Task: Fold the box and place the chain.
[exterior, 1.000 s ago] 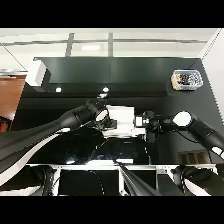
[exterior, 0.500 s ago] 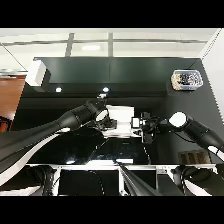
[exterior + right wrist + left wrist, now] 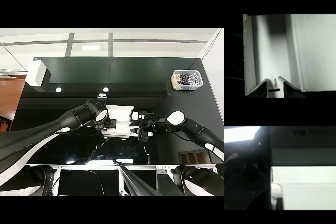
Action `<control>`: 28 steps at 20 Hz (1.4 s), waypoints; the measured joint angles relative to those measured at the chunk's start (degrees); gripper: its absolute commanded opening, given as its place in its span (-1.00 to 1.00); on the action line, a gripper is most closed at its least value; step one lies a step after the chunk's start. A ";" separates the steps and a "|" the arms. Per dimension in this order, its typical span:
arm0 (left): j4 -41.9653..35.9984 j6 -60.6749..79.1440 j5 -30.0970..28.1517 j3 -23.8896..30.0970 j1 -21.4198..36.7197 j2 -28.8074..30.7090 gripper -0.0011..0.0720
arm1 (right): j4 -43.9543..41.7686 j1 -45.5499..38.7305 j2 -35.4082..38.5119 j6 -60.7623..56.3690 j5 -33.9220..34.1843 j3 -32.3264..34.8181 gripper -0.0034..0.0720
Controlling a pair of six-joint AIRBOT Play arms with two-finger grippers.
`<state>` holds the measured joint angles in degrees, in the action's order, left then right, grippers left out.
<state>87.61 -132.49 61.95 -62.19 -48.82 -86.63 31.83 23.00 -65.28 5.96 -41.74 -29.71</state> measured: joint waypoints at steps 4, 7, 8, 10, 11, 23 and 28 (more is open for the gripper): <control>0.00 -0.07 -0.11 0.00 0.00 0.00 -0.90 | -1.25 0.04 -0.87 -0.15 0.55 0.00 -0.66; -0.09 -0.04 -0.44 0.00 0.00 0.00 -0.90 | -1.70 0.04 -1.09 -0.26 0.74 0.00 0.27; -0.04 -0.07 -0.28 0.00 0.00 0.00 -0.90 | -1.70 0.04 -1.14 -0.28 0.85 0.00 -0.21; -0.02 -0.07 0.00 0.00 0.02 0.00 -0.90 | -1.77 0.04 -1.20 -0.70 1.40 0.00 -0.43; -0.04 -0.07 -0.04 0.00 0.02 0.00 -0.90 | -1.88 0.04 -1.20 -1.07 1.57 0.00 -0.87; -1.51 0.09 0.04 0.00 0.00 0.00 -0.90 | 18.60 -21.03 8.83 -51.43 -19.26 -4.83 -0.88; -1.53 0.09 0.09 0.00 0.00 0.02 -0.90 | 19.06 -37.29 10.78 -71.58 -18.73 3.23 -0.88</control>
